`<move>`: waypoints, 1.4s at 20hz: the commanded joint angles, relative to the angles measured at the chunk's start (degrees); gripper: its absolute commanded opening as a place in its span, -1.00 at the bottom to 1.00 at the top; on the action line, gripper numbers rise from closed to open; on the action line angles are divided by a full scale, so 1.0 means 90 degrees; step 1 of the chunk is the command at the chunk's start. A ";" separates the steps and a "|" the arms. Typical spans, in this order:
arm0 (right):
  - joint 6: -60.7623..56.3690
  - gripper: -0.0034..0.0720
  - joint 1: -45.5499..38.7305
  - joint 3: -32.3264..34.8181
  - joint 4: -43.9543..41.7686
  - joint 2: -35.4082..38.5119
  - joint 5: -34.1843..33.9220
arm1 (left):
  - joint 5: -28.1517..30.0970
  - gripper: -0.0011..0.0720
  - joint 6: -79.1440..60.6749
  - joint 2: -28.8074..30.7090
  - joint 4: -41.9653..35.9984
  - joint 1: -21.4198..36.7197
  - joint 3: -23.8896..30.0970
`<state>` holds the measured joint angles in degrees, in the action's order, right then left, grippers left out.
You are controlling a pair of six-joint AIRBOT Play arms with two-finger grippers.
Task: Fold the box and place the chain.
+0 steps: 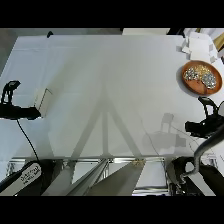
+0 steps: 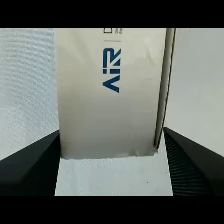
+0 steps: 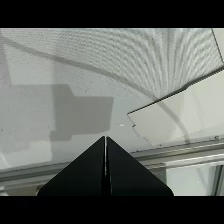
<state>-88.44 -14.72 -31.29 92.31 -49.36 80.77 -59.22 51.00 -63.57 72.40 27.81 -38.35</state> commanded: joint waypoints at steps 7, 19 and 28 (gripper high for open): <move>0.0000 -0.86 -0.0005 -0.0002 0.0000 -0.0005 0.0000 | 0.0794 0.92 -0.0049 0.1013 -0.0325 -0.0838 0.0000; 0.0000 -0.86 -0.0005 -0.0002 0.0000 -0.0005 0.0000 | -0.0566 -0.96 0.0158 0.1647 -0.0474 -0.3043 0.0000; -0.0002 -0.86 -0.0005 -0.0002 0.0000 -0.0005 0.0000 | -0.1185 -0.96 0.1668 0.1637 -0.0515 -0.4044 0.0002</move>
